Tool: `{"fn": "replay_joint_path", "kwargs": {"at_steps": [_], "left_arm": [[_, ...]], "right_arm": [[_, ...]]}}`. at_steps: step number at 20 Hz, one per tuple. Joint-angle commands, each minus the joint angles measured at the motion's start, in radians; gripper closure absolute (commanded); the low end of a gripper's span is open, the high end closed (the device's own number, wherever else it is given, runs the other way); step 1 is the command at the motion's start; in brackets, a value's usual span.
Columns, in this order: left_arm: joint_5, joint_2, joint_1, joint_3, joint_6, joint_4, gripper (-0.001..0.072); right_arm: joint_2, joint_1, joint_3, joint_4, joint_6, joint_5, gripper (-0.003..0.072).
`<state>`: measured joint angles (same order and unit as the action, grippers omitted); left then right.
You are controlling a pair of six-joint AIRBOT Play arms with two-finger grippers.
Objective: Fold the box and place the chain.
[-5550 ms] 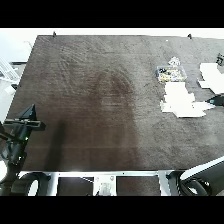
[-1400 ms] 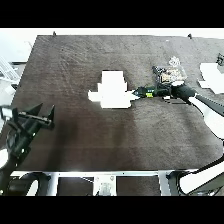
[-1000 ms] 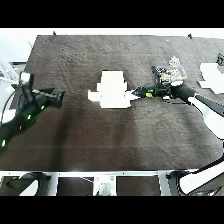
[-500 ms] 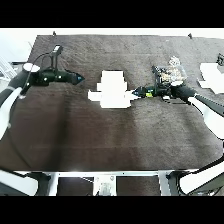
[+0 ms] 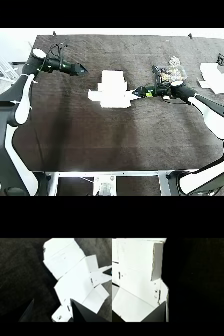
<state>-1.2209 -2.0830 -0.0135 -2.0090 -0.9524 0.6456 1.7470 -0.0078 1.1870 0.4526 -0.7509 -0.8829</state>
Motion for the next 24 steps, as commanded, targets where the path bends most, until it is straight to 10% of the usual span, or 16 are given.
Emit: {"fn": "replay_joint_path", "kwargs": {"at_steps": [1,24], "left_arm": [[0.017,-0.045,-0.002,-0.044,-0.081,0.018,0.0174],[0.072,-0.189,-0.132,-0.044,-0.024,-0.122,0.0175]], "right_arm": [[0.0,0.0,0.001,0.0,0.003,0.004,0.0682],[0.0,0.001,0.001,0.0,0.023,0.004,0.0681]]}}
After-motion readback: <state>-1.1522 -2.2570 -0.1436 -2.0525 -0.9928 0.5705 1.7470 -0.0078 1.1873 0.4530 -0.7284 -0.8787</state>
